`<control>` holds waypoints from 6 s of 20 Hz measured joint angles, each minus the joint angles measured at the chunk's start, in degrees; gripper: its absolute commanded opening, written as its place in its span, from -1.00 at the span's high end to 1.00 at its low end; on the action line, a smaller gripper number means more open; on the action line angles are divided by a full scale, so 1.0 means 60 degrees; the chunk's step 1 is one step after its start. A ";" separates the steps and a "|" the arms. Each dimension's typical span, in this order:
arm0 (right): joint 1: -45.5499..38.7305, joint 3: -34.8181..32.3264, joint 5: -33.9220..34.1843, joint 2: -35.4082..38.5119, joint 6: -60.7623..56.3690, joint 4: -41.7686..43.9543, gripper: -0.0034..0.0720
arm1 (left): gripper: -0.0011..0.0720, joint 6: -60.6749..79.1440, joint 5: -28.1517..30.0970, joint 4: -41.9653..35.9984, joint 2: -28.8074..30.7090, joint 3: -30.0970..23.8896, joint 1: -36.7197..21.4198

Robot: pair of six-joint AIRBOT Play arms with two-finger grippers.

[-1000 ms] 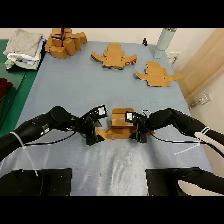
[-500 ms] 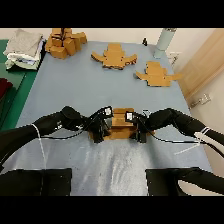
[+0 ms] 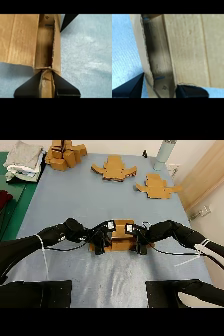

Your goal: Fold the box.

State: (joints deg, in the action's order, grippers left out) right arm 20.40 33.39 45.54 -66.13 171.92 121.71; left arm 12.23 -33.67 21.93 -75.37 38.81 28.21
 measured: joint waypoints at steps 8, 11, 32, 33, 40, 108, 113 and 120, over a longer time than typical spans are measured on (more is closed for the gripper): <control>0.0000 0.0000 -0.0018 -0.0004 0.0004 0.0000 -0.42 | -0.24 -0.0248 -0.0437 0.0823 0.0736 -0.0011 -0.0157; 0.0000 -0.0004 -0.0015 -0.0004 0.0004 0.0000 -0.42 | -0.24 -0.0259 -0.0860 0.0962 0.0838 -0.0044 -0.0204; 0.0000 -0.0004 -0.0007 -0.0004 0.0004 0.0000 -0.42 | 0.80 0.0718 0.0539 -0.0714 0.0288 -0.0284 0.0109; 0.0000 0.0000 -0.0004 -0.0004 0.0004 0.0000 -0.42 | 0.80 0.0732 0.0539 -0.0809 0.0280 -0.0284 0.0131; 0.0000 -0.0004 -0.0004 -0.0004 0.0004 0.0000 -0.42 | 0.40 0.0801 0.0550 -0.1217 0.0153 -0.0284 0.0240; 0.0000 -0.0004 0.0000 -0.0004 0.0004 0.0000 -0.42 | -0.21 -1.5580 0.1381 0.2109 0.2539 -0.1264 0.0889; 0.0000 -0.0004 0.0000 -0.0004 0.0004 0.0000 -0.42 | -0.21 -1.5278 0.1596 0.1519 0.2306 -0.1249 0.0907; 0.0000 -0.0004 0.0000 -0.0004 0.0004 0.0000 -0.42 | -0.21 -1.4630 0.1504 0.1330 0.2248 -0.1115 0.0907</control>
State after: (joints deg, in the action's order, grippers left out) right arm 20.40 33.36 45.54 -66.15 171.94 121.71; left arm -75.55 -24.64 29.91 -61.89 32.12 33.65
